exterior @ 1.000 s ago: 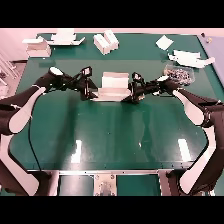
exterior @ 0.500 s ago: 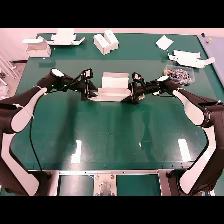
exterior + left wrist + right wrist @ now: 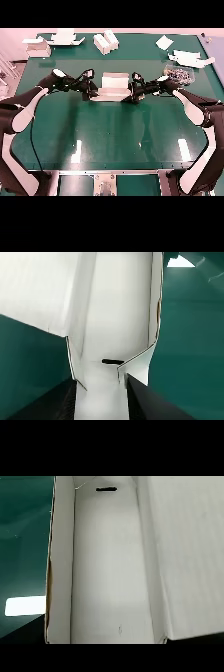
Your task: Fold the box and place the chain.
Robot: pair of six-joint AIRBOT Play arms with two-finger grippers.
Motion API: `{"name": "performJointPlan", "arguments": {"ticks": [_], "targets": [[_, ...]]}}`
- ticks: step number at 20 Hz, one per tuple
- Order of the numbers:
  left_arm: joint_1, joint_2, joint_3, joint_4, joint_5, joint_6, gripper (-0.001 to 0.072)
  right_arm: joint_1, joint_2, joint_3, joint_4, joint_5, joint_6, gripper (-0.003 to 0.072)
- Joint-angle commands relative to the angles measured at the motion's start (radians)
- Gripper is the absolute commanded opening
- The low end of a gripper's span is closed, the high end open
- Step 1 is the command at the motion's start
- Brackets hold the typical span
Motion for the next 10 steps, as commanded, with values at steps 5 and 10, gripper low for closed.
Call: {"name": "performJointPlan", "arguments": {"ticks": [5,10], "targets": [[-0.029,-0.001,-0.003,-0.004,-0.012,-0.023,0.0246,0.0,0.0,0.0,0.0,0.0,0.0,0.0599],[-0.049,-0.008,-0.02,-0.036,0.035,-0.003,0.0245,0.0,0.0,0.0,0.0,0.0,0.0,0.0598]]}}
